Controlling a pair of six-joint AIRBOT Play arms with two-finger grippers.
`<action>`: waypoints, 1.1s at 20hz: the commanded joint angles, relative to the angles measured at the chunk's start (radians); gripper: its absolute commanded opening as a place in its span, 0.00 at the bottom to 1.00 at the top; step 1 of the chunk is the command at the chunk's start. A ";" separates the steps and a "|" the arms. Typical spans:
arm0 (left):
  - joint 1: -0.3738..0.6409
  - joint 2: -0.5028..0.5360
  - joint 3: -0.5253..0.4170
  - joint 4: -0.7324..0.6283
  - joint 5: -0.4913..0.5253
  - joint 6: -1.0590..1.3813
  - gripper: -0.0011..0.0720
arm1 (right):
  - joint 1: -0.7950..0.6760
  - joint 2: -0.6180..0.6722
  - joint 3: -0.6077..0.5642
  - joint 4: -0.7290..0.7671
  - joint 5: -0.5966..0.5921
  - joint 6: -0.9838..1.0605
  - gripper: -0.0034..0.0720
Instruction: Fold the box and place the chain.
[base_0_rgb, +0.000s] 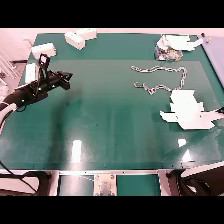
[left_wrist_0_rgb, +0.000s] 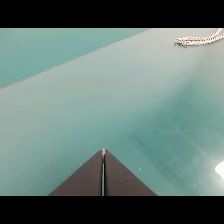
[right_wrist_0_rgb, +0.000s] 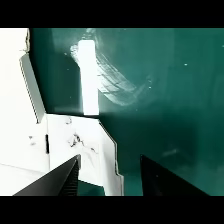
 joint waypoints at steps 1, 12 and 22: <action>0.000 0.001 0.000 0.000 0.000 0.000 0.04 | 0.000 -0.026 0.002 0.030 -0.045 -0.012 0.62; 0.000 0.001 0.000 0.000 0.001 0.000 0.04 | 0.005 -0.090 0.000 0.060 -0.136 -0.039 0.53; 0.000 0.001 0.000 0.000 0.000 0.000 0.04 | 0.016 -0.082 -0.036 0.178 -0.254 -0.044 0.06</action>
